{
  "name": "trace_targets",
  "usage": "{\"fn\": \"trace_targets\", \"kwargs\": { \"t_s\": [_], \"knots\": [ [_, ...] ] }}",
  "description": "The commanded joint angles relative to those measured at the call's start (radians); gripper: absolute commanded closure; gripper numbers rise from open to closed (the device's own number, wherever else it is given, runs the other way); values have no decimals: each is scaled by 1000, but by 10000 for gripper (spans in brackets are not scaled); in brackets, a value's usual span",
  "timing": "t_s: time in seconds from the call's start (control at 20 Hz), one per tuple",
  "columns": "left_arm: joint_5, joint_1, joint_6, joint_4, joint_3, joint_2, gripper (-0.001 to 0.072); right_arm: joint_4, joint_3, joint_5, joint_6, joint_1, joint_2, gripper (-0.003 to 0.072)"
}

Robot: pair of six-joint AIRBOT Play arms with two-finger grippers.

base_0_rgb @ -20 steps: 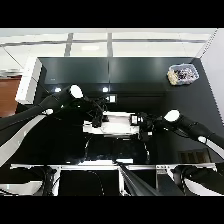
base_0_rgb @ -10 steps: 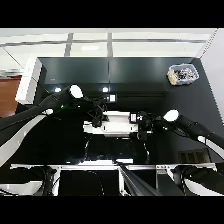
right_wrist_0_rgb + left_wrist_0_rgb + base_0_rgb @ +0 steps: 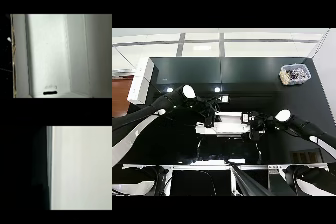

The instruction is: Fold the box and place the chain.

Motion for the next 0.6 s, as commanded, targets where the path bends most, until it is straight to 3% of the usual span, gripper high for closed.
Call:
{"fn": "trace_targets", "kwargs": {
  "t_s": [0.0,0.35,0.45,0.5,0.55],
  "knots": [
    [2,0,0,0,0,-1,683,-19,1,6,-1,10,-3,-6],
    [2,0,0,0,0,-1,683,-21,3,2,9,11,-5,-4],
    [2,0,0,0,0,-1,683,-21,3,2,9,11,-5,165],
    [2,1,-5,0,1,-1,681,-21,3,2,9,11,-5,164],
    [2,1,-29,2,1,0,619,-21,3,2,9,11,-5,164]
  ]
}}
